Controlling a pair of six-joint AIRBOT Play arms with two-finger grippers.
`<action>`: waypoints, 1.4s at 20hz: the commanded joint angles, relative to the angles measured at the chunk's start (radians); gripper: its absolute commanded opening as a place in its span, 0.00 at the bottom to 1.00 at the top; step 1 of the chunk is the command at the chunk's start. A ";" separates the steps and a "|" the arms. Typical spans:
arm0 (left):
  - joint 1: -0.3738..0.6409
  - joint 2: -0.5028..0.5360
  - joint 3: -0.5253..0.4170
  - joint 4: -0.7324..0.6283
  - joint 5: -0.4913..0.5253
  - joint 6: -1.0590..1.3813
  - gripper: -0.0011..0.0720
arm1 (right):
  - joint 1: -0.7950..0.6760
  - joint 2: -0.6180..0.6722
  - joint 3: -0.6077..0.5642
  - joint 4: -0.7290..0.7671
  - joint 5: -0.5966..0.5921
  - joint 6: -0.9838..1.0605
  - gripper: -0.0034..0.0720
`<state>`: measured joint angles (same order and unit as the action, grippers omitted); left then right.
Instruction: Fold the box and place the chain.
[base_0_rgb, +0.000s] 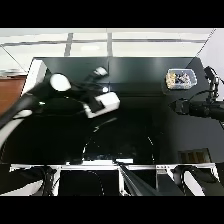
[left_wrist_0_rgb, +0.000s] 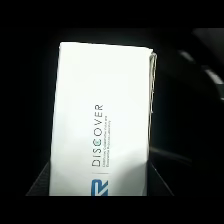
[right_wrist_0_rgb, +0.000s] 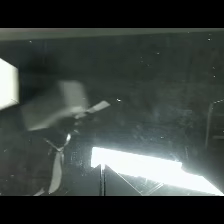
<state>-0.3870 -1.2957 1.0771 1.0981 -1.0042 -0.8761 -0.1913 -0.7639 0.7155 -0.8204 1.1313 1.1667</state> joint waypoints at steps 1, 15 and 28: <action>0.251 0.155 -0.076 0.240 -0.187 -0.300 0.39 | 0.000 0.000 0.000 -0.008 0.010 0.000 0.07; 1.229 0.340 -0.303 0.229 -0.172 -0.194 0.39 | 0.000 0.000 0.000 -0.008 0.028 -0.015 0.07; 1.157 0.204 -0.386 -0.070 0.144 0.227 0.39 | 0.000 0.000 0.000 0.000 0.002 -0.003 0.07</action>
<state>0.7757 -1.0466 0.6956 1.1099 -0.8963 -0.6891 -0.1913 -0.7639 0.7155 -0.8211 1.1370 1.1595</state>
